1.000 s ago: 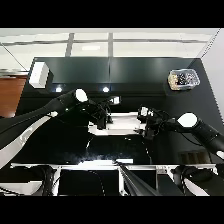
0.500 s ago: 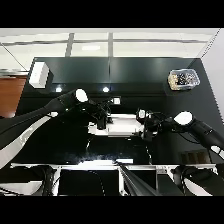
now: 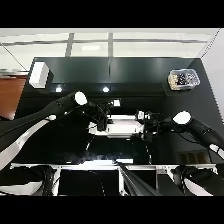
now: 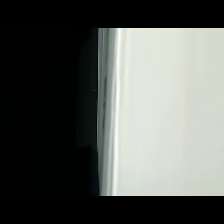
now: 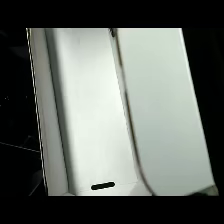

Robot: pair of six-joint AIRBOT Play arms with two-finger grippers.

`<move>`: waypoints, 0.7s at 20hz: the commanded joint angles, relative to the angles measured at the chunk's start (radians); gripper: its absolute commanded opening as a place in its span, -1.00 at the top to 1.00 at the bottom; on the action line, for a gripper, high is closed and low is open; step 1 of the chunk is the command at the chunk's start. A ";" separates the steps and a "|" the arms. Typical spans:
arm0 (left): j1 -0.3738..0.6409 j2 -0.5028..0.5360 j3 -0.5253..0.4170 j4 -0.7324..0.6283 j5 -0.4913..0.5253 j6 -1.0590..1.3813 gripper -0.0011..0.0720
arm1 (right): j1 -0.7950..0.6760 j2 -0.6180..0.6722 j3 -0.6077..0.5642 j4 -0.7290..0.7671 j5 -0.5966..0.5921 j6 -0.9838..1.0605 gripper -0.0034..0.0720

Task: Fold the box and place the chain.

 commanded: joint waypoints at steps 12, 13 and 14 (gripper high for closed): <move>-0.007 0.048 -0.060 -0.026 0.072 0.037 0.90 | 0.038 -0.056 0.000 -0.023 -0.069 -0.065 -0.68; -0.007 0.048 -0.060 -0.026 0.072 0.037 0.90 | 0.038 -0.056 0.000 -0.023 -0.072 -0.073 -0.69; -0.007 0.048 -0.060 -0.026 0.072 0.037 0.90 | 0.038 -0.058 0.000 -0.031 -0.071 -0.076 -0.69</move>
